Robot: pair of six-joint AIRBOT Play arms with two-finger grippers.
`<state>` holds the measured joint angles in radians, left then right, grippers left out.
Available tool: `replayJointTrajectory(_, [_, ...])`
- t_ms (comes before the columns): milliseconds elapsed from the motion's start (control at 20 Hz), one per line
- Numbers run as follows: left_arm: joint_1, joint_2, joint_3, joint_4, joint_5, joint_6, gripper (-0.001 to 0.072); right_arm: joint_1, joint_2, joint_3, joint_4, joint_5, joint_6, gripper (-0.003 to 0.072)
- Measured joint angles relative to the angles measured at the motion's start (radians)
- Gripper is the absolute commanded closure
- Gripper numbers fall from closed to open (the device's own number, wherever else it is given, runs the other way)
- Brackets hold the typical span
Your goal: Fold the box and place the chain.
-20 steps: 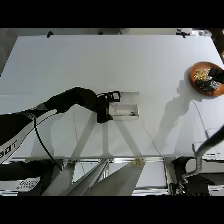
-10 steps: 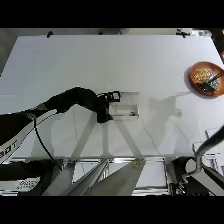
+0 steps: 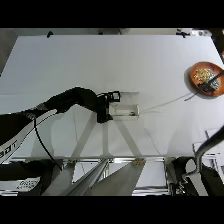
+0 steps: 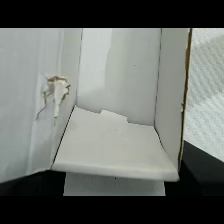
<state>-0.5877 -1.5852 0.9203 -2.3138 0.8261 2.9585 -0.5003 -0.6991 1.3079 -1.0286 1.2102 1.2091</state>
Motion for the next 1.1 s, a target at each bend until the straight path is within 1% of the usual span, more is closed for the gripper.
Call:
replayJointTrajectory(150, [0.000,0.000,0.000,0.000,0.000,0.000,0.0362,0.000,0.061,0.000,0.114,0.076,-0.021,0.0672])
replayJointTrajectory(350, [0.000,0.000,0.000,0.000,0.000,0.000,0.0362,0.014,0.108,-0.017,0.204,0.171,-0.030,0.0672])
replayJointTrajectory(450, [0.000,0.000,0.000,0.000,0.000,0.000,0.0362,0.058,0.130,-0.060,0.233,0.211,-0.031,0.0672])
replayJointTrajectory(600, [0.000,0.000,0.000,0.000,0.000,0.000,0.0362,0.171,0.167,-0.185,0.246,0.227,-0.020,0.0672])
replayJointTrajectory(700, [0.000,0.000,0.000,0.000,0.000,0.000,0.0362,0.272,0.183,-0.282,0.229,0.192,-0.007,0.0672])
replayJointTrajectory(800, [0.000,0.000,0.000,0.000,0.000,0.000,0.0362,0.382,0.187,-0.372,0.161,0.130,0.024,0.0672])
replayJointTrajectory(900, [0.000,0.000,0.000,0.000,0.000,0.000,0.0362,0.493,0.171,-0.452,0.079,0.043,0.063,0.0672])
replayJointTrajectory(1000, [0.000,0.000,0.000,0.000,0.000,0.000,0.0362,0.599,0.131,-0.512,0.033,-0.050,0.097,0.0672])
replayJointTrajectory(1100, [0.000,0.000,0.000,0.000,0.000,0.000,0.0362,0.706,0.064,-0.546,0.002,-0.140,0.118,0.0672])
